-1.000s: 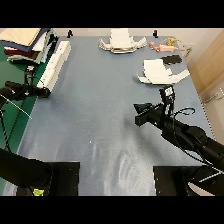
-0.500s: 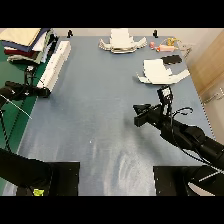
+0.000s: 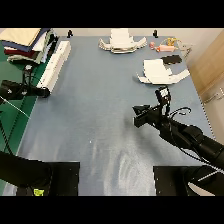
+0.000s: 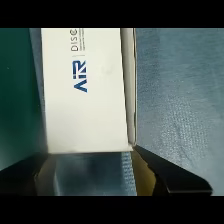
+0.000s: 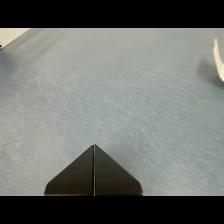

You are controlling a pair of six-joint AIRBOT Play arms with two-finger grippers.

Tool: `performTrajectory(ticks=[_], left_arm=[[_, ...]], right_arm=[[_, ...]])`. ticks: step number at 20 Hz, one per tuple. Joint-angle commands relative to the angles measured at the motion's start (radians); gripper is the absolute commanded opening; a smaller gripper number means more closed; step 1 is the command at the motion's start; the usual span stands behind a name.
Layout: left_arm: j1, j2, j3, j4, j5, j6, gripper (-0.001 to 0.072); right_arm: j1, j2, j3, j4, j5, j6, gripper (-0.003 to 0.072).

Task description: Fold the box.

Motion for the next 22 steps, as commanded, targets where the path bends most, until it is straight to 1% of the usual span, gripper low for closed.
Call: performTrajectory(ticks=[1, 4, 6, 7, 8, 9, 11, 12, 13, 15, 17, 19, 22], left_arm=[[0.035, 0.081, 0.001, 0.158, -0.137, -0.147, 0.0707], [0.068, 0.179, 0.007, 0.33, -0.292, -0.273, 0.0706], [0.072, 0.242, 0.014, 0.351, -0.389, -0.397, 0.07], [0.066, 0.272, 0.023, 0.34, -0.433, -0.478, 0.0468], [0.049, 0.296, 0.042, 0.323, -0.491, -0.512, 0.0063], [0.02, 0.313, 0.068, 0.309, -0.543, -0.503, 0.0014], [-0.071, 0.335, 0.129, 0.283, -0.626, -0.509, 0.0014], [-0.135, 0.336, 0.164, 0.28, -0.662, -0.553, 0.0013], [-0.195, 0.336, 0.187, 0.281, -0.679, -0.602, 0.0013], [-0.316, 0.335, 0.2, 0.281, -0.692, -0.669, 0.0013], [-0.418, 0.327, 0.199, 0.283, -0.71, -0.735, 0.0014], [-0.496, 0.315, 0.199, 0.283, -0.732, -0.785, 0.0013], [-0.565, 0.298, 0.199, 0.283, -0.741, -0.803, 0.0014]], right_arm=[[0.0, -0.001, 0.001, 0.0, -0.051, 0.0, 0.0002], [-0.006, -0.013, 0.012, 0.0, -0.114, 0.018, 0.0001], [-0.048, -0.055, 0.078, -0.002, -0.222, 0.109, 0.0001], [-0.077, -0.089, 0.135, -0.01, -0.286, 0.133, 0.0001], [-0.102, -0.124, 0.197, -0.019, -0.345, 0.132, 0.0001], [-0.124, -0.163, 0.27, -0.034, -0.408, 0.132, 0.0001], [-0.143, -0.247, 0.422, -0.072, -0.54, 0.133, 0.0001], [-0.143, -0.289, 0.493, -0.092, -0.605, 0.134, 0.0001], [-0.143, -0.335, 0.567, -0.11, -0.672, 0.153, 0.0001], [-0.143, -0.417, 0.682, -0.153, -0.772, 0.239, 0.0001], [-0.143, -0.481, 0.758, -0.193, -0.853, 0.339, 0.0001], [-0.143, -0.529, 0.811, -0.207, -0.94, 0.376, 0.0001], [-0.143, -0.546, 0.818, -0.202, -0.948, 0.375, 0.0001]])
